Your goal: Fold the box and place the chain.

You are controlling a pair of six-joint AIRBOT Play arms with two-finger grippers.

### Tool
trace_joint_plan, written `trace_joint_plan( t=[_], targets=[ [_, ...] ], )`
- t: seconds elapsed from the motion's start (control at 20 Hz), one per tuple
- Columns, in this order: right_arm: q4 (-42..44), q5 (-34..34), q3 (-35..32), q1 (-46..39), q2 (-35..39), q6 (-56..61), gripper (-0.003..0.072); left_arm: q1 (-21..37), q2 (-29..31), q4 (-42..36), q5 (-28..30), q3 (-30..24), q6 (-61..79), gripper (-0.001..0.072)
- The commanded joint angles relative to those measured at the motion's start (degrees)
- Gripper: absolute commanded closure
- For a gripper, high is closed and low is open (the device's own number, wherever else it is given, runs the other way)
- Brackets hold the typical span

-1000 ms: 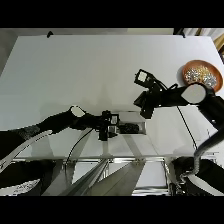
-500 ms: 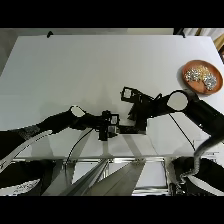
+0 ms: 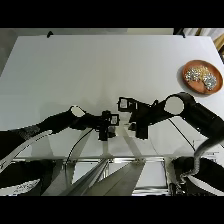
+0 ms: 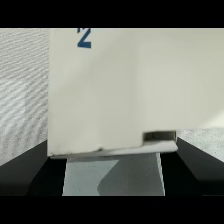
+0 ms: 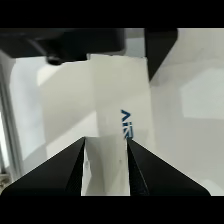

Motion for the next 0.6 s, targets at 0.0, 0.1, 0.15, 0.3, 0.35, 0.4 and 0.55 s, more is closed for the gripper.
trace_joint_plan(
  t=[0.0,0.1,0.15,0.3,0.35,0.4,0.55],
  targets=[
    [-1.2,2.45,-0.04,1.25,0.04,0.87,0.0383,-0.02,0.02,0.02,0.0,0.02,0.0,0.0455],
    [-1.7,2.27,-0.04,1.33,0.04,0.98,0.0383,-0.02,0.02,0.02,0.02,0.02,0.0,0.0455],
    [-2.64,2.25,-0.04,1.33,0.04,1.42,0.0384,-0.02,0.02,0.02,0.02,0.02,0.0,0.0455],
    [-7.48,0.94,-0.04,1.33,0.04,5.38,0.0384,-0.02,0.02,0.02,0.02,0.02,0.0,0.0455],
    [-7.54,0.63,-0.02,1.33,0.04,5.35,0.0384,-0.02,0.02,0.02,0.02,0.02,0.0,0.0455],
    [-7.45,0.37,-0.02,1.33,0.04,5.35,0.0384,-0.02,0.02,0.02,0.02,0.02,0.0,0.0455],
    [-7.56,-0.31,-0.04,1.33,0.04,5.33,0.0386,-0.02,0.02,0.02,0.02,0.02,0.0,0.0455]
  ],
)
